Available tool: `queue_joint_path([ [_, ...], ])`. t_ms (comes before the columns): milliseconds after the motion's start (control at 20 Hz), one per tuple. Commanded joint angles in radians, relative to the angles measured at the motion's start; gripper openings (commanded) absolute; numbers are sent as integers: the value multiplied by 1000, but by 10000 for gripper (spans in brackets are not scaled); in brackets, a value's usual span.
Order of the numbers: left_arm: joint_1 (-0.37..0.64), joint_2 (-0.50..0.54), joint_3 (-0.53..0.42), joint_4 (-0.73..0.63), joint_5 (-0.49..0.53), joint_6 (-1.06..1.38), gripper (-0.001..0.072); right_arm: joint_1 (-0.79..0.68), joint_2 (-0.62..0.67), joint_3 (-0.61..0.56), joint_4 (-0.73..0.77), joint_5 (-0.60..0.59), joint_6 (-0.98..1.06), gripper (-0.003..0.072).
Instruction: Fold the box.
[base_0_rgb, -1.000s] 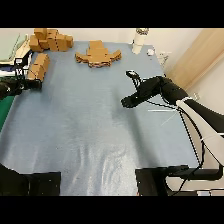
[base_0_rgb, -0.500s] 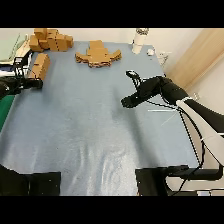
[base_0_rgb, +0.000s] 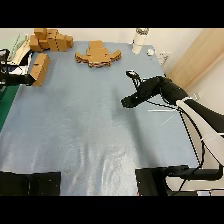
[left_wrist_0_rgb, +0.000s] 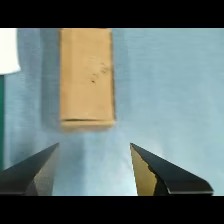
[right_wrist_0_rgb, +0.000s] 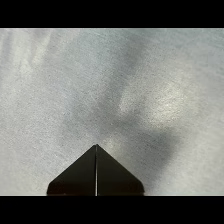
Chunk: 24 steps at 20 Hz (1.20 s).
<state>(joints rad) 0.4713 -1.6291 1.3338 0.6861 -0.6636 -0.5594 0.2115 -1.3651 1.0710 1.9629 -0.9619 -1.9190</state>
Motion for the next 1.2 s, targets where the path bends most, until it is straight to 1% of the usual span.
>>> queue_joint_path([
  [0, -9, 80, 1, 16, -274, -59, 625, 0, -1, 1, 0, 0, 0, 4],
  [50, -27, 98, 1, 6, -344, -59, 346, 0, -1, 1, 0, 0, 0, 4],
  [100, -52, 117, 1, 10, -418, -55, 7, 0, -1, 1, 0, 0, 0, 4],
  [250, -153, 154, 0, 10, -534, -101, 6, 0, -1, 1, 0, 0, 0, 4],
  [350, -241, 183, -29, 13, -567, -127, 4, 0, -1, 1, 0, 0, 0, 4],
  [450, -337, 224, -106, 17, -542, -162, 4, 0, -1, 1, 0, 0, 0, 4],
  [500, -385, 249, -161, 17, -515, -177, 4, 0, -1, 1, 0, 0, 0, 4],
  [650, -524, 330, -333, 16, -415, -202, 5, 0, -1, 1, 0, 0, 0, 4],
  [750, -621, 361, -408, 16, -352, -221, 4, 0, -1, 1, 0, 0, 0, 4],
  [850, -717, 362, -433, 13, -296, -224, 7, 0, -1, 1, 0, 0, 0, 4],
  [1000, -813, 359, -432, 13, -221, -223, 11, 0, -1, 1, 0, 0, 0, 4],
  [1050, -830, 359, -432, 14, -222, -223, 11, 0, -1, 1, 0, 0, 0, 4],
  [1150, -848, 359, -432, 12, -256, -223, 11, 0, -1, 1, 0, 0, 0, 4],
])
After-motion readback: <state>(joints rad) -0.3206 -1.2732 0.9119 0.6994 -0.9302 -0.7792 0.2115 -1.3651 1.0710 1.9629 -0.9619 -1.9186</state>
